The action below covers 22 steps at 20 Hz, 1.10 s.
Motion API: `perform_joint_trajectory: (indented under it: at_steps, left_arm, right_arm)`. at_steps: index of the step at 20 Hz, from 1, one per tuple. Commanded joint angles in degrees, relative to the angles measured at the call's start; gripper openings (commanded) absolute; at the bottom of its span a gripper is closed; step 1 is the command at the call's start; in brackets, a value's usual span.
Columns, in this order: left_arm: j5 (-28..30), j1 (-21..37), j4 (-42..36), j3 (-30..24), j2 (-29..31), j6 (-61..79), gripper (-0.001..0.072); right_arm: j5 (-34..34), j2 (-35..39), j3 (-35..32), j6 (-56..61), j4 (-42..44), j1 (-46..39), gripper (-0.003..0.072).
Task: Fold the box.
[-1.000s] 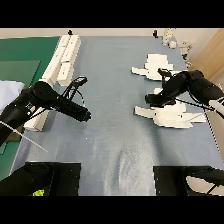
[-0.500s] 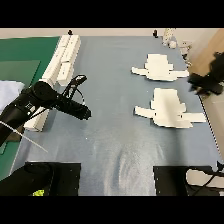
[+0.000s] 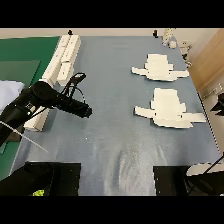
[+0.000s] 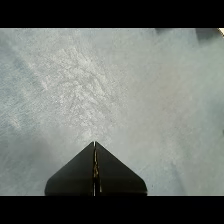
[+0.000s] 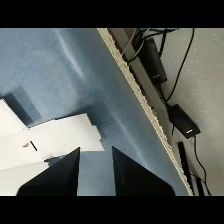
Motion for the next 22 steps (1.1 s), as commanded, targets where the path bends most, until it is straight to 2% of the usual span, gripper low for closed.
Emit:
perform_joint_trajectory:
  at_steps: [1,6,10,15,17,18,19,20,22]
  left_arm:
    - [1.3,0.0,-0.4,0.0,0.0,0.0,0.0014]
    - [1.4,0.0,-0.9,0.0,0.0,0.0,0.0015]
    - [1.3,0.0,-1.6,0.0,0.0,0.0,0.0015]
    - [1.4,0.0,-2.8,0.0,0.0,0.0,0.0015]
    - [1.4,0.0,-2.8,0.0,0.0,0.0,0.0014]
    - [1.5,0.0,-2.8,0.0,0.0,0.0,0.0014]
    - [1.5,0.0,-2.8,0.0,0.0,0.0,0.0014]
    - [1.4,0.0,-2.8,0.0,0.0,0.0,0.0014]
    - [1.4,0.0,-2.8,0.0,0.0,0.0,0.0014]
  right_arm:
    - [-2.2,-5.1,0.1,-8.3,3.7,-3.7,0.0294]
    - [-3.6,-9.6,0.3,-13.3,8.1,-3.8,0.0294]
    - [-7.5,-13.1,0.7,-15.7,13.2,-3.8,0.0293]
    - [-9.9,-13.4,2.4,-19.1,19.5,-3.7,0.0287]
    - [-10.4,-13.4,3.3,-19.1,19.7,-3.6,0.0152]
    - [-10.6,-13.4,3.3,-19.2,19.7,-3.6,0.0149]
    - [-10.7,-13.4,3.3,-19.8,19.6,-3.6,0.0059]
    - [-10.8,-13.4,3.3,-20.5,19.6,-3.4,0.0004]
    - [-10.7,-13.4,3.3,-20.5,19.8,-3.0,0.0004]
